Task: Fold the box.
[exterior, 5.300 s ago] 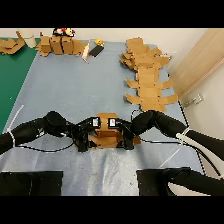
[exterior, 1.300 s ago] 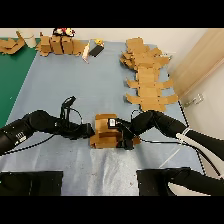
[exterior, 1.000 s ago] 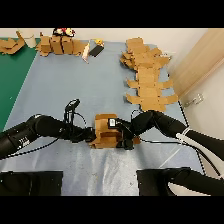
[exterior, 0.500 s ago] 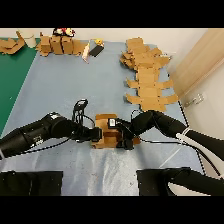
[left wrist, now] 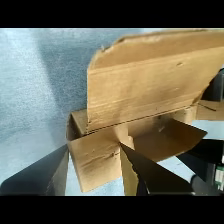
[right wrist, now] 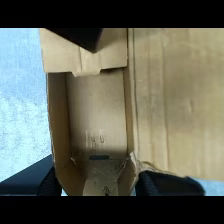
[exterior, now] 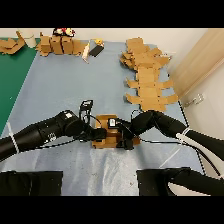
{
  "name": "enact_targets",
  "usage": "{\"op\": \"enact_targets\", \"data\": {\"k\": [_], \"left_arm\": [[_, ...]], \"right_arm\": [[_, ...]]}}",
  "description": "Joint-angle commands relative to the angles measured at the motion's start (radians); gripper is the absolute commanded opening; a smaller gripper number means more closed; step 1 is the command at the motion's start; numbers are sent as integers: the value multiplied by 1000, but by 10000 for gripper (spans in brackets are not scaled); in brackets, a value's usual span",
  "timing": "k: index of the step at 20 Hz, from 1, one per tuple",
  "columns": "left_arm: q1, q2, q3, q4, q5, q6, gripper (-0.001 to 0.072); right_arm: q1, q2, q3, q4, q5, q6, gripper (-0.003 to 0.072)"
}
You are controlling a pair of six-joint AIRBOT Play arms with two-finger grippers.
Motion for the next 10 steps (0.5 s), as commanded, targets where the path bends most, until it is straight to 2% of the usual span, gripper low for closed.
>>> {"op": "enact_targets", "data": {"k": [1, 10], "left_arm": [[-6, -9, 11, 39, -42, -51, 488], [-6, -13, 16, 39, -18, -115, 487]], "right_arm": [[0, 0, 0, 0, 0, 0, 541], [0, 0, 0, 0, 0, 0, 541]]}}
